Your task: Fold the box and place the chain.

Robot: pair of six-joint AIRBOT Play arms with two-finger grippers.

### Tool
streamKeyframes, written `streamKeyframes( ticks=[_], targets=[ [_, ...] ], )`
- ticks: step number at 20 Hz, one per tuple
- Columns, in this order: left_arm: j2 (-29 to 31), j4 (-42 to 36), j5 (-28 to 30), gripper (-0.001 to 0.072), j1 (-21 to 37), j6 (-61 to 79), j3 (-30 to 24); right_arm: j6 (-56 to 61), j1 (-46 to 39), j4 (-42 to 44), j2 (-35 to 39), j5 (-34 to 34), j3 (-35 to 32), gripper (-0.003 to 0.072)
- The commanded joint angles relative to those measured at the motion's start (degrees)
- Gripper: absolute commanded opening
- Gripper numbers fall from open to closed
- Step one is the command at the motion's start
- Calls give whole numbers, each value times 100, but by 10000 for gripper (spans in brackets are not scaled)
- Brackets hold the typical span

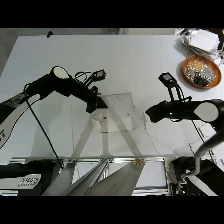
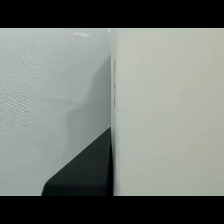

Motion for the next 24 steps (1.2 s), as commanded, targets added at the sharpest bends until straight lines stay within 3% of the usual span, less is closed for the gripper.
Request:
streamKeyframes(
  ticks=[1,3,5,9,14,24],
  targets=[
    [363,682,-483,3,-455,-83,-2,4,2,-365,518,1075,188,316],
    [361,636,-181,2,-695,-101,-122,20,2,-538,826,1510,188,316],
    [345,452,610,2,-839,-94,-348,17,2,-632,1036,1735,184,316],
    [334,157,1875,2,-876,-87,-675,15,2,-627,1108,1652,177,315],
    [96,46,1974,4,-879,-24,-675,15,2,-605,1106,1261,166,314],
    [-289,-350,2184,6,-1250,975,-671,13,2,-605,1106,1228,166,312]
  ],
)
